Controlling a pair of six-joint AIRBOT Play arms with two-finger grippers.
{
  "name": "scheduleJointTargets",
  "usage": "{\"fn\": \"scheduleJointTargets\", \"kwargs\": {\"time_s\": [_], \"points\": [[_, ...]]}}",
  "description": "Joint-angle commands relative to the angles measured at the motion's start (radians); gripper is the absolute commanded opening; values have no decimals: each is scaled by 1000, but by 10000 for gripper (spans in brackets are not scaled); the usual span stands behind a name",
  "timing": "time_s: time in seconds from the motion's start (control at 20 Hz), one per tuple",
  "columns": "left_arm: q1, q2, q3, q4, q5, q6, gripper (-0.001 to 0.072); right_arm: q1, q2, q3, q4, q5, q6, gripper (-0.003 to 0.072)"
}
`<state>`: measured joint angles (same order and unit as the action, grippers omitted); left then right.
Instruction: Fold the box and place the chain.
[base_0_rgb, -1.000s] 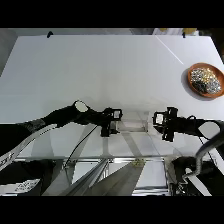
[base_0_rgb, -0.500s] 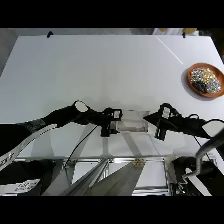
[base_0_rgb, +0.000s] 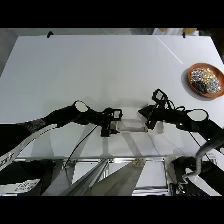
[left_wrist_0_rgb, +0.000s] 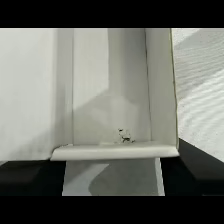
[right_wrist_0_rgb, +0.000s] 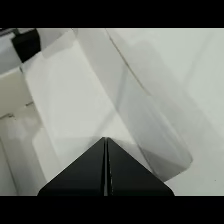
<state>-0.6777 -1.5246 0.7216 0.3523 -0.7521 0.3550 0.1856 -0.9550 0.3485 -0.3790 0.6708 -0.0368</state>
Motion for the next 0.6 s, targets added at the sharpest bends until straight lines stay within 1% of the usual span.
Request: {"fn": "scheduleJointTargets", "kwargs": {"time_s": [0.0, 0.1, 0.2, 0.3, 0.4, 0.5, 0.55], "points": [[1, 1, 0, 0, 0, 0, 253, 0, -57, 0, -20, -33, 45, 25], [1, 1, 0, 0, 0, 0, 253, 0, -48, 9, -45, -16, 90, 26], [1, 1, 0, 0, 0, 0, 253, -3, -3, 50, -118, 50, 132, 26], [1, 1, 0, 0, 0, 0, 253, -40, 63, 95, -256, 143, 169, 26], [1, 1, 0, 0, 0, 0, 253, -84, 134, 103, -406, 236, 190, 25], [1, 1, 0, 0, 0, 0, 253, -111, 167, 103, -578, 372, 147, 24], [1, 1, 0, 0, 0, 0, 253, -111, 165, 101, -628, 422, 103, 25]]}}
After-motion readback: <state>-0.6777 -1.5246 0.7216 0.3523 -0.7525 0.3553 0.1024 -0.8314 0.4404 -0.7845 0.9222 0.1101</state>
